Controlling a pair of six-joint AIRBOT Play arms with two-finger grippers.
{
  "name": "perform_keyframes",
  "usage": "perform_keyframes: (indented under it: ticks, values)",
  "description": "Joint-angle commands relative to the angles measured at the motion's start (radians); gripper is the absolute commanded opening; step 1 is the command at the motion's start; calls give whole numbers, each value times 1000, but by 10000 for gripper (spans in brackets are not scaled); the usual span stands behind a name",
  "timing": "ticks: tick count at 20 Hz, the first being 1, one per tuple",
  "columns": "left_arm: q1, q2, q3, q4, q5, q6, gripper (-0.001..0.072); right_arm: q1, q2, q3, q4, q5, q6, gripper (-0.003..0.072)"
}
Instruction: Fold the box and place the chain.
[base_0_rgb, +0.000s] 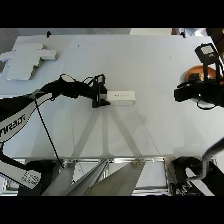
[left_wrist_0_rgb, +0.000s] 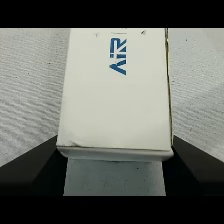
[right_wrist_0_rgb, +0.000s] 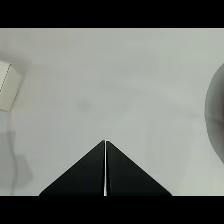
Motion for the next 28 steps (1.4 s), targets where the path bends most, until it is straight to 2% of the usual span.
perform_keyframes:
  ticks: [1, 9, 14, 20, 23, 25, 28]
  values:
    - [0, 0, 0, 0, 0, 0, 501, 0, 2, 0, -22, 10, 16, 11]
    - [2, 17, 0, 0, 21, -35, 501, 0, 2, 0, -22, 0, 16, 11]
    - [43, 89, 0, 7, 13, -70, 501, 0, 2, 0, -22, -9, 16, 11]
    - [79, 231, 0, 8, 15, -162, 501, 0, 2, 0, -22, -10, 16, 11]
    - [78, 257, 0, 8, 15, -166, 500, 0, 2, 0, -22, -10, 16, 11]
    - [78, 249, 0, 39, 15, -212, 501, 0, 2, 0, -22, -11, 16, 11]
    - [78, 238, 0, 192, 14, -304, 501, 0, 2, 0, -22, -11, 16, 11]
